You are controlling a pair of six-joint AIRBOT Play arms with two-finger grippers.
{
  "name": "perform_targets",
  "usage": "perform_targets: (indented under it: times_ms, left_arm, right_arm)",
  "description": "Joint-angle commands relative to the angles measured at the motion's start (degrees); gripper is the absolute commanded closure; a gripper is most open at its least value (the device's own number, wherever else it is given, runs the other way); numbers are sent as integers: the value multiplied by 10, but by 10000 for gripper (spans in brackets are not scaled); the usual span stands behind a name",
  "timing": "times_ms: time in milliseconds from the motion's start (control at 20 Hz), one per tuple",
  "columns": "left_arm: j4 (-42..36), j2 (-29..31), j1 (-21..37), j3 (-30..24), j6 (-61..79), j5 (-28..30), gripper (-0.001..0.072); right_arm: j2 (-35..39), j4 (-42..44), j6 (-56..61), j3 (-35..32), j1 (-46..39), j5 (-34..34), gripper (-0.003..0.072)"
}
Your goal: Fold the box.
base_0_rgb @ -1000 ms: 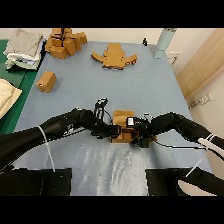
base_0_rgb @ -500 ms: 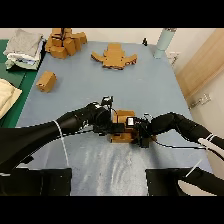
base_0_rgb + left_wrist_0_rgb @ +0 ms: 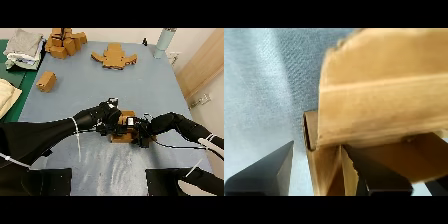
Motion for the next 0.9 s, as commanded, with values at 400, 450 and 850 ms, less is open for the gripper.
perform_targets:
  times_ms: [400,450,850]
  left_arm:
    - [9,-30,-3,12,-2,34,243]
    - [9,-30,-3,12,-2,30,244]
    - [-7,-30,-3,12,-7,4,680]
  right_arm:
    - [0,0,0,1,0,0,186]
    - [0,0,0,0,0,0,186]
    - [0,0,0,1,0,0,185]
